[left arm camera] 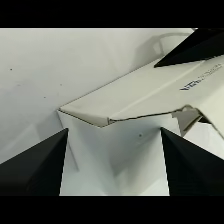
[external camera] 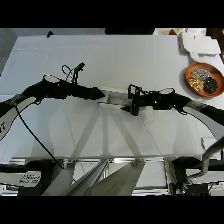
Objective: Fold the box and place the chain.
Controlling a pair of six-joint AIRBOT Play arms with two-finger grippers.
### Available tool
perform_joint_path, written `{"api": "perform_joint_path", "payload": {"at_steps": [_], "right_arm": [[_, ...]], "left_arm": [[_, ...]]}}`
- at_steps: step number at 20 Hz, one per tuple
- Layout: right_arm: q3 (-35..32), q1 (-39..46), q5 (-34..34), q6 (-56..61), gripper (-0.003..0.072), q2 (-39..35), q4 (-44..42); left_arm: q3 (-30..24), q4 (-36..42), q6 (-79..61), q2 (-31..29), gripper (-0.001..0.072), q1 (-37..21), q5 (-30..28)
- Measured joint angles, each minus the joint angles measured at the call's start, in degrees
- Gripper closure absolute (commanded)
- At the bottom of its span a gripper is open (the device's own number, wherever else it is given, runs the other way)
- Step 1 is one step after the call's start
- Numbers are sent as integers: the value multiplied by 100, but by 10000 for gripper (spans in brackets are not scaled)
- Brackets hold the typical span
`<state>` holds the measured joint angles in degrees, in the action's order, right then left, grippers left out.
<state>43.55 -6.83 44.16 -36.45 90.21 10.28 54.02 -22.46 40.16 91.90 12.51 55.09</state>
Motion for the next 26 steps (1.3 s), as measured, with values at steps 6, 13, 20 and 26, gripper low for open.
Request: {"api": "perform_joint_path", "payload": {"at_steps": [6, 13, 20, 26], "right_arm": [[0, 0, -4, 0, 189, 0, 4], [0, 0, -4, 0, 189, 0, 0], [0, 0, -2, 0, 189, 0, 2], [0, 0, -2, -2, 189, 0, 4]], "left_arm": [[0, -323, -94, 0, 80, 201, -313], [0, -645, 190, -26, 92, 319, -706], [4, -894, 789, -299, 68, 330, -914], [13, -1106, 1364, -376, 71, 361, -433]]}}
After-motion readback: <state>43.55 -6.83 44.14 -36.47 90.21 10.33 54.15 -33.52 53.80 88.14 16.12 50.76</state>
